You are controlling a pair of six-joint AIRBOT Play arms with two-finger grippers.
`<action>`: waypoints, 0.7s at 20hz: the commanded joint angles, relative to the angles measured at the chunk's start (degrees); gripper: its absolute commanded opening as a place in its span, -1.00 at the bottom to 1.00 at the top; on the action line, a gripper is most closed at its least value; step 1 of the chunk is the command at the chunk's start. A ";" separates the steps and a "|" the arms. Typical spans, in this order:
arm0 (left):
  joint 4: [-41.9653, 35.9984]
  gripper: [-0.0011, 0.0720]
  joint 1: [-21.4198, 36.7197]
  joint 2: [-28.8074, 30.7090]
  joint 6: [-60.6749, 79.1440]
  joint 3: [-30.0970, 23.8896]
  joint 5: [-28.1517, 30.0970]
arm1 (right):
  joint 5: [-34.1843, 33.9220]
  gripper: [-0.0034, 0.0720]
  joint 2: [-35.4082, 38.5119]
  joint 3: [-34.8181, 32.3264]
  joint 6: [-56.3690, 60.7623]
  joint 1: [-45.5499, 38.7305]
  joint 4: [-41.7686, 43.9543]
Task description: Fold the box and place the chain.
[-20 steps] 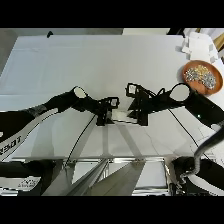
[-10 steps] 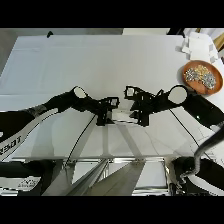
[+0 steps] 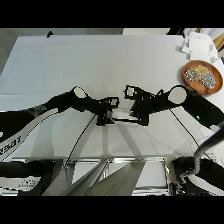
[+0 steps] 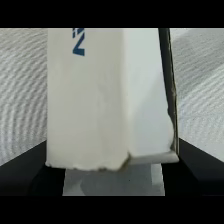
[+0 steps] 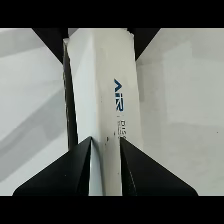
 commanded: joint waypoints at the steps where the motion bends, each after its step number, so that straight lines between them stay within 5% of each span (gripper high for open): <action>1: 0.04 0.10 0.04 0.04 0.09 0.02 -0.07 | -0.31 -0.48 0.04 -0.04 0.04 0.07 -0.15; 14: 0.07 0.10 0.04 0.04 0.09 0.02 -0.07 | -3.34 -0.45 0.04 -1.14 0.04 2.08 -0.13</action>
